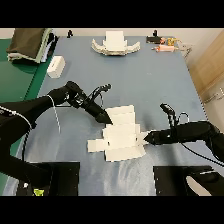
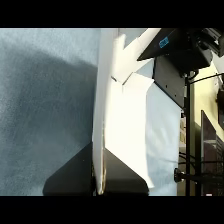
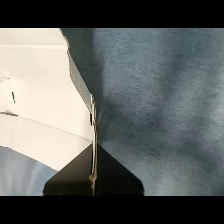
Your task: Fold the box.
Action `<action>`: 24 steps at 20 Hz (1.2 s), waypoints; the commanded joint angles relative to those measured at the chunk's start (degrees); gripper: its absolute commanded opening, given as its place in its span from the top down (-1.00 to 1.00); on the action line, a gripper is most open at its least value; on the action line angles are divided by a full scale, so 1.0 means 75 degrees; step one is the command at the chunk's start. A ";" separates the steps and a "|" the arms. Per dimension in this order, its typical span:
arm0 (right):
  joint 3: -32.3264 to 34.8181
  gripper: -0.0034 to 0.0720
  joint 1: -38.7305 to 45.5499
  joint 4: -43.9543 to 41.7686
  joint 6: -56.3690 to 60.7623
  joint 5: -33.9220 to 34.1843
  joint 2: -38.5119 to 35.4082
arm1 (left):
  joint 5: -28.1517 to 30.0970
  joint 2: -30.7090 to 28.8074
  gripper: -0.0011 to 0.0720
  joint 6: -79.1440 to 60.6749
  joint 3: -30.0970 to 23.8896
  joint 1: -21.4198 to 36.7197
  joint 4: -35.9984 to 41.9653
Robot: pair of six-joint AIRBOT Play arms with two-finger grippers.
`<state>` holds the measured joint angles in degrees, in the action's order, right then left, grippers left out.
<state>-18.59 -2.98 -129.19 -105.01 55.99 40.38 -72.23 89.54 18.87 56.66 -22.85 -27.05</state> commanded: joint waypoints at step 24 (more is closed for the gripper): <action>-0.1644 -0.08 0.0064 0.5228 0.3870 -0.0868 -0.0006 | 0.4106 -0.3590 0.96 -0.2037 -0.1903 -0.1801 -0.1134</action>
<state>-30.68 -2.50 -90.56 -78.87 49.56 40.36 -52.14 67.40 4.23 47.92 -32.71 -34.37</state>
